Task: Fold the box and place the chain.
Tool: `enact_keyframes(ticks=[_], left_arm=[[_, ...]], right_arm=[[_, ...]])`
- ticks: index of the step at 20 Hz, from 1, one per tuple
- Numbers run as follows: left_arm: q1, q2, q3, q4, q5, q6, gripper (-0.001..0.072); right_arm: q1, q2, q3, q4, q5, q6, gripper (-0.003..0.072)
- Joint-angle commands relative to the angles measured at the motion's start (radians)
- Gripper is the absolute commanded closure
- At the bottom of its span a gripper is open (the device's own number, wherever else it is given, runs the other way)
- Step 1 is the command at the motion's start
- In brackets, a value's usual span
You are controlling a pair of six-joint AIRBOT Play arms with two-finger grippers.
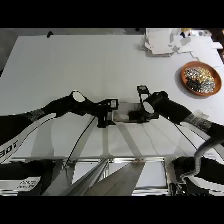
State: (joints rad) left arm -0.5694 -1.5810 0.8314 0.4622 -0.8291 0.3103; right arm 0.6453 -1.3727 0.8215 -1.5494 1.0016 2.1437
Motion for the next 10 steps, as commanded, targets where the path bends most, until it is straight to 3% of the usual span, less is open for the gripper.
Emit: enact_keyframes(ticks=[1,2,3,10], left_arm=[[0.000,0.000,0.000,0.001,0.003,0.003,0.0457],[0.000,0.000,0.000,0.001,0.003,0.003,0.0457],[0.000,0.000,0.000,0.001,0.003,0.003,0.0457],[0.000,0.000,0.000,0.001,0.003,0.003,0.0457]], right_arm=[[0.002,-0.002,-0.001,0.002,-0.024,0.006,0.0651],[0.002,-0.002,-0.001,0.002,-0.026,0.006,0.0530],[0.002,0.002,-0.001,0.001,-0.025,0.006,0.0456],[0.001,0.053,-0.001,-0.002,-0.079,0.028,0.0467]])
